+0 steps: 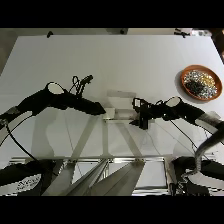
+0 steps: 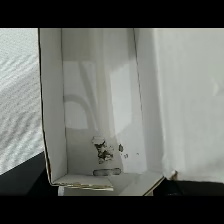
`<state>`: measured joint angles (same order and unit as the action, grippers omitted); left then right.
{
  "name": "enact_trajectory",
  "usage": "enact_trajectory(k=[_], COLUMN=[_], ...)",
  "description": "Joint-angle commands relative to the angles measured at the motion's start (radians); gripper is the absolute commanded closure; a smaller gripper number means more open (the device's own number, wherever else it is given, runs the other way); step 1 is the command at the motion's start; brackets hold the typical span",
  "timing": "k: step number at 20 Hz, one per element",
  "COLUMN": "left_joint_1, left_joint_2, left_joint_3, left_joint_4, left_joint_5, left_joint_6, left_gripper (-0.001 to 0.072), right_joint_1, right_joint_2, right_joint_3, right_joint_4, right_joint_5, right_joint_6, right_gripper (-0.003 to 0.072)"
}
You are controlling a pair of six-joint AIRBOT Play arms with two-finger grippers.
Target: Fold the box and place the chain.
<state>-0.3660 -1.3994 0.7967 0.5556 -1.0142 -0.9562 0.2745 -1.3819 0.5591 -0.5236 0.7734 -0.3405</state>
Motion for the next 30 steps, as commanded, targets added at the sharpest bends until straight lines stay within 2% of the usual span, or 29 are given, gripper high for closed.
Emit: enact_trajectory(k=[1,4,5,6,7,8,10,20,30], left_joint_1=[-0.015,-0.023,-0.03,-0.04,-0.053,-0.068,-0.098,-0.23,-0.296], left_joint_2=[0.0,0.0,0.0,0.0,0.0,0.0,-0.001,-0.022,-0.068], left_joint_3=[0.008,0.008,0.008,0.008,0.008,0.011,0.032,0.182,0.245], left_joint_4=[0.003,0.016,0.023,0.036,0.064,0.117,0.217,0.529,0.608], left_joint_5=[0.0,0.009,0.015,0.032,0.068,0.112,0.135,0.1,0.049], left_joint_6=[0.017,0.011,0.007,-0.015,-0.043,-0.091,-0.207,-0.587,-0.816], left_gripper=[0.0419,0.0408,0.0361,0.028,0.0193,0.0142,0.0143,0.0149,0.0156], right_joint_1=[0.0,0.0,0.0,0.0,0.001,0.001,0.0,0.001,0.001], right_joint_2=[0.0,0.0,0.0,0.0,0.0,0.0,0.0,0.0,0.0], right_joint_3=[0.0,0.0,0.0,0.0,0.0,0.0,0.0,0.0,0.0], right_joint_4=[0.0,0.0,0.0,0.0,0.0,0.0,0.0,0.0,0.0], right_joint_5=[0.0,0.0,0.001,0.001,0.0,0.0,0.0,0.0,0.0], right_joint_6=[0.0,0.0,0.0,0.0,0.0,0.0,0.0,0.0,0.0], right_gripper=[0.0282,0.0282,0.0282,0.0282,0.0282,0.0282,0.0282,0.0282,0.0282])
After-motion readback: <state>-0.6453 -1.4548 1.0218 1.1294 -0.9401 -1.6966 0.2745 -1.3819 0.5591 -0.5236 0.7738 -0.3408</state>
